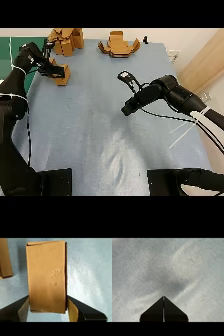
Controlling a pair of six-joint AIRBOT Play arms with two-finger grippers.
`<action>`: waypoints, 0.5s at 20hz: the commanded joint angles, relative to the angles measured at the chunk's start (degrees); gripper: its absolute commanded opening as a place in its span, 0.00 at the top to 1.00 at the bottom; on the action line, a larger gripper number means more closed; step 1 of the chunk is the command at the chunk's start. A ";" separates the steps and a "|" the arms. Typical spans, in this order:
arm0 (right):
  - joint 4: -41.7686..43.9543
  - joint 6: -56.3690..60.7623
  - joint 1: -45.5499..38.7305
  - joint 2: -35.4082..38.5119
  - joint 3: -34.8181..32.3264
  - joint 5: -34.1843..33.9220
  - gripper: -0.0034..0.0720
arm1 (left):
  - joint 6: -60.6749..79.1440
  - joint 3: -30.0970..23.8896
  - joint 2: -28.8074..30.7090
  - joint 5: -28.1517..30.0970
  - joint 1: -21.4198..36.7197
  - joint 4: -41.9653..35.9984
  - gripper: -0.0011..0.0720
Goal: Fold the box.
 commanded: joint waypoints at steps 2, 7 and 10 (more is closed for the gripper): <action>1.07 0.02 0.02 -0.04 0.00 -0.13 0.95 | -1.14 0.85 0.20 -8.37 -0.15 1.44 0.03; 3.19 0.11 0.02 -0.04 0.00 0.44 0.95 | -0.94 0.79 -0.46 -6.43 -0.37 3.30 0.03; 3.96 0.11 0.02 -0.07 0.00 -0.07 0.95 | -1.57 0.81 0.48 -6.05 -0.85 2.60 0.03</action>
